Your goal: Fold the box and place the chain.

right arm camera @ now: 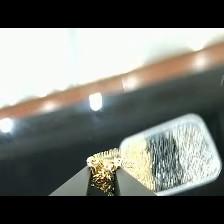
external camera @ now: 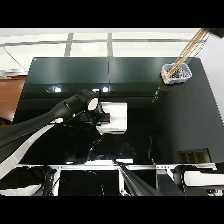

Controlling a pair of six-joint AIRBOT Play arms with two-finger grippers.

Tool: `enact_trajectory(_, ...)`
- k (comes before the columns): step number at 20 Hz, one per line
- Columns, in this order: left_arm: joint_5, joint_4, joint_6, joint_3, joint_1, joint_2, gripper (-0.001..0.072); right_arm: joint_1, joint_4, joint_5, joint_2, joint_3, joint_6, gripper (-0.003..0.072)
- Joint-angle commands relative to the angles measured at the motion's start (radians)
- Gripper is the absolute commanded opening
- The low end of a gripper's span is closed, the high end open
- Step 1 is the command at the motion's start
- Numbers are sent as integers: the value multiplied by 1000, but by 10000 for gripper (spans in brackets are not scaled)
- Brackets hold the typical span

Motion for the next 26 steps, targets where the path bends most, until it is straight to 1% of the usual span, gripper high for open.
enact_trajectory(1,0,1,0,1,1,0,27,1,31,-11,159,0,-98,19)
enact_trajectory(4,0,2,0,1,1,0,27,1,107,-8,260,0,-131,19)
enact_trajectory(8,0,1,0,1,1,0,27,1,254,18,349,0,-167,19)
enact_trajectory(9,0,2,0,1,1,0,27,1,297,51,364,0,-174,19)
enact_trajectory(11,0,1,0,1,1,0,27,4,374,160,376,0,-180,20)
enact_trajectory(12,0,2,0,1,1,0,27,26,404,208,376,-6,-181,20)
enact_trajectory(16,0,1,0,1,1,0,27,208,414,270,381,-95,-191,20)
enact_trajectory(19,-1,2,0,1,1,0,27,339,412,271,381,-157,-197,20)
enact_trajectory(21,-1,2,0,1,1,0,27,419,416,253,380,-222,-198,20)
enact_trajectory(23,-1,2,0,1,1,0,27,492,448,211,380,-306,-198,20)
enact_trajectory(26,-1,1,0,1,1,0,27,576,507,105,378,-426,-212,21)
